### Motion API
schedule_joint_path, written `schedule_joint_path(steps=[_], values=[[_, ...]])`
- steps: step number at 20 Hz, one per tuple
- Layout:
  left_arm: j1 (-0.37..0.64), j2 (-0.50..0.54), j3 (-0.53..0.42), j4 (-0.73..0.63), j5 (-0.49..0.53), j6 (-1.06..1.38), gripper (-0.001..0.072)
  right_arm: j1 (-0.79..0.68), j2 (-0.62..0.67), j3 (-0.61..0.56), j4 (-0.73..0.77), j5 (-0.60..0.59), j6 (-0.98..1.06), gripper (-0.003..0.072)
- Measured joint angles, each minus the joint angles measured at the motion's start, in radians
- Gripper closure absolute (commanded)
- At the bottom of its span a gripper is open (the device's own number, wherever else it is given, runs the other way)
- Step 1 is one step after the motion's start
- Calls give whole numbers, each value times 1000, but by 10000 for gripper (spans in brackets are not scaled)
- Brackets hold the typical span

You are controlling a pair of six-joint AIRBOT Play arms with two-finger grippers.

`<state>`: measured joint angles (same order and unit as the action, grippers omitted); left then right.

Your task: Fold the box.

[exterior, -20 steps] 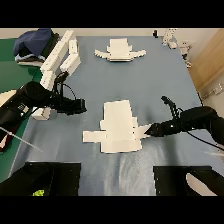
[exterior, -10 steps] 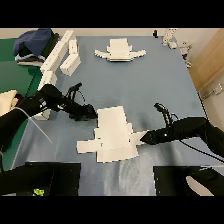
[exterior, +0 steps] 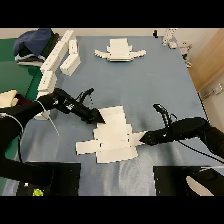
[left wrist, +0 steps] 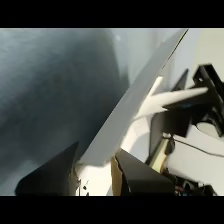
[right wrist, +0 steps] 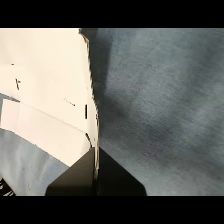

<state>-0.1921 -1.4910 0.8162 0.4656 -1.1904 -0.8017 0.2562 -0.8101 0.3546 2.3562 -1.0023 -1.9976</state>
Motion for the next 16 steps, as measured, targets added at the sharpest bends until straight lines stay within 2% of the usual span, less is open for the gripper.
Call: schedule_joint_path(steps=[2, 3, 4, 9, 10, 11, 12, 14, 16], values=[[0, -14, 7, -17, -40, 47, 427, 1, 0, 0, -3, 6, 0, 689], [0, -19, 9, -23, -56, 66, 500, 1, 0, 0, -5, 11, 0, 689], [0, -23, 11, -25, -71, 82, 687, 1, 0, 0, -5, 17, 0, 689], [0, -29, 14, -29, -108, 153, 695, 2, 0, 0, -7, 27, 0, 687], [0, -30, 14, -29, -110, 167, 695, 2, 0, 0, -7, 30, 0, 656], [0, -30, 14, -25, -114, 177, 695, 2, 0, 0, -6, 42, 0, 528], [0, -30, 14, -19, -116, 183, 695, 0, 0, 1, -7, 52, 0, 436], [0, -30, 14, -30, -118, 196, 696, 2, 0, 12, -26, 52, 0, 466], [0, -29, 14, -51, -122, 238, 697, 0, 0, 35, -91, 62, 25, 466]])
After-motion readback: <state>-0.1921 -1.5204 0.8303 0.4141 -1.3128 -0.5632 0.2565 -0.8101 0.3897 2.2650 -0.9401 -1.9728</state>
